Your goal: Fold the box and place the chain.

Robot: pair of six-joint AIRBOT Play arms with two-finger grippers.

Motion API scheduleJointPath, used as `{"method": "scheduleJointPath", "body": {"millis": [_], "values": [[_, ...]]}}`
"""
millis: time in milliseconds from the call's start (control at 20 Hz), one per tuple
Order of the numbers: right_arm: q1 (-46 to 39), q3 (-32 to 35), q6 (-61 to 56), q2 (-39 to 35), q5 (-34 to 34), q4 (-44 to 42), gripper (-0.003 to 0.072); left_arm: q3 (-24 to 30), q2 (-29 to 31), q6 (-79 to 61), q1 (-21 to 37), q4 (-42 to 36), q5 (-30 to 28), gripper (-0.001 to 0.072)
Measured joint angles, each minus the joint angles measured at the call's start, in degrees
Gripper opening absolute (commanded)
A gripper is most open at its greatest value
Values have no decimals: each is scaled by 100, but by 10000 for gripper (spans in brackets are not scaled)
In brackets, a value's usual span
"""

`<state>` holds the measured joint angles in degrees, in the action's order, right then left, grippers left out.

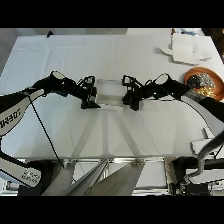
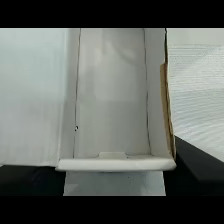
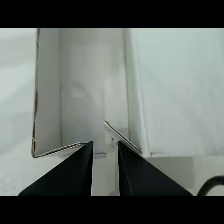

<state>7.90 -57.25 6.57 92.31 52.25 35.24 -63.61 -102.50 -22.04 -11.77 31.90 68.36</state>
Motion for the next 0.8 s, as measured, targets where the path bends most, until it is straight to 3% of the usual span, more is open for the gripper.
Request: {"method": "scheduleJointPath", "body": {"millis": [150, 250, 450, 500, 550, 600, 700, 750, 800], "values": [[-2, 0, 83, -2, 125, -57, 287, 0, 0, 4, 0, -2, -2, 320], [-2, 0, 107, 0, 144, -114, 419, 0, 0, 7, 0, -2, -2, 320], [-2, 0, 133, 0, 160, -184, 431, 0, 0, 13, 0, -4, -2, 320], [-2, 0, 138, 0, 162, -190, 354, 0, 0, 11, 0, -4, -2, 320], [-2, 0, 140, -2, 164, -197, 202, 0, 0, 11, 0, -4, 0, 320], [-2, 0, 140, 0, 170, -234, 120, 0, 0, 7, 0, -2, -2, 320], [0, 0, 118, -2, 184, -249, 87, 0, 0, 2, 0, 0, -2, 320], [0, 0, 74, -17, 179, -234, 13, 0, 0, 2, 0, -2, -2, 320], [0, 0, -52, -57, 179, -225, 12, 0, 0, 2, 0, -2, 0, 320]]}}
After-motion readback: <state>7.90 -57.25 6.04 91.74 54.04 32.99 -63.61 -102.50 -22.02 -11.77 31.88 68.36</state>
